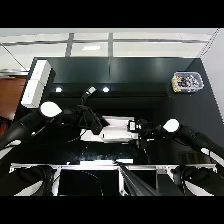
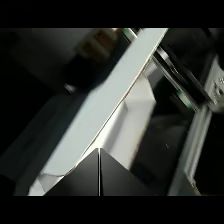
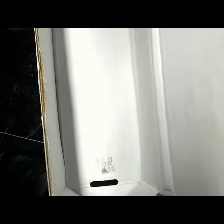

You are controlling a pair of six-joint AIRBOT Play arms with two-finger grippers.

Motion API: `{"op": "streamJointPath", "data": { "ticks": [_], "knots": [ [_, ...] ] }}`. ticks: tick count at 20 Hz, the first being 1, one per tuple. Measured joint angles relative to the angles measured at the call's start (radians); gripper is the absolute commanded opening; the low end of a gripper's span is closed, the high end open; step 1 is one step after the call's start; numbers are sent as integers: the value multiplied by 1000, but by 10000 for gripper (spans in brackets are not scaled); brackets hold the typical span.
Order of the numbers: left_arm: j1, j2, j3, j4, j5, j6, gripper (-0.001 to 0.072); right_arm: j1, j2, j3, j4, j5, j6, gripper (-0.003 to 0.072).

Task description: Fold the box and place the chain.

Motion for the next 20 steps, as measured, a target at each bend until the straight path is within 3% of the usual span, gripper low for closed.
{"op": "streamJointPath", "data": {
  "ticks": [6,12,15,20],
  "knots": [
    [-2,-150,0,-78,112,116,29,0,0,0,0,0,0,465],
    [-26,-190,5,39,115,135,29,0,0,0,0,0,0,464],
    [-23,-134,11,97,113,97,30,0,0,0,0,0,-1,465],
    [26,51,11,269,70,13,33,0,0,0,0,0,0,465]
  ]
}}
